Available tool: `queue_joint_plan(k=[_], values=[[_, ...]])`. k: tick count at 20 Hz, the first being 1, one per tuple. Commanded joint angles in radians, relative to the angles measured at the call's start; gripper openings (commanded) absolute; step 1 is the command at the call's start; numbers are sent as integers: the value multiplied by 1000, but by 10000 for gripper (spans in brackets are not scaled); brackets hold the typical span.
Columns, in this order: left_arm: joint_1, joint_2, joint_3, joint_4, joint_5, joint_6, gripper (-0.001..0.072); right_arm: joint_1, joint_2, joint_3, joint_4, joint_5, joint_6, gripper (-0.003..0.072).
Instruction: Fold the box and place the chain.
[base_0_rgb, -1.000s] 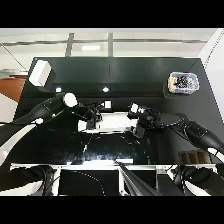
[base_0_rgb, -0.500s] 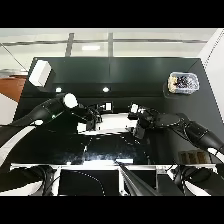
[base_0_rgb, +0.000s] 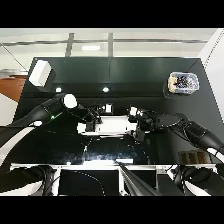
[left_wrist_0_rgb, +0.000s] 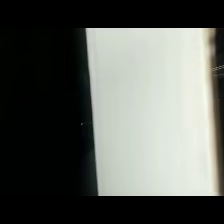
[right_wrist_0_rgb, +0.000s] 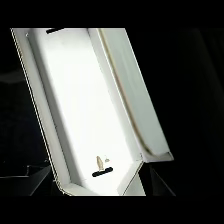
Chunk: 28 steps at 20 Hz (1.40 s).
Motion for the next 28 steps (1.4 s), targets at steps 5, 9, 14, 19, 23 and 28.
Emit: queue_joint_plan(k=[5,9,14,19,23,28], values=[[-8,2,-1,0,19,7,24,2,-1,1,14,34,0,692],[-8,2,-1,0,19,6,24,39,-1,2,15,33,0,691],[-7,2,-1,0,19,6,24,56,-1,2,11,37,0,691],[-5,2,-1,0,18,6,24,56,-8,2,14,16,0,691],[-3,2,-1,4,17,6,24,57,-49,2,14,-1,0,691],[-3,2,-1,4,18,6,25,57,-71,2,11,4,0,691]])
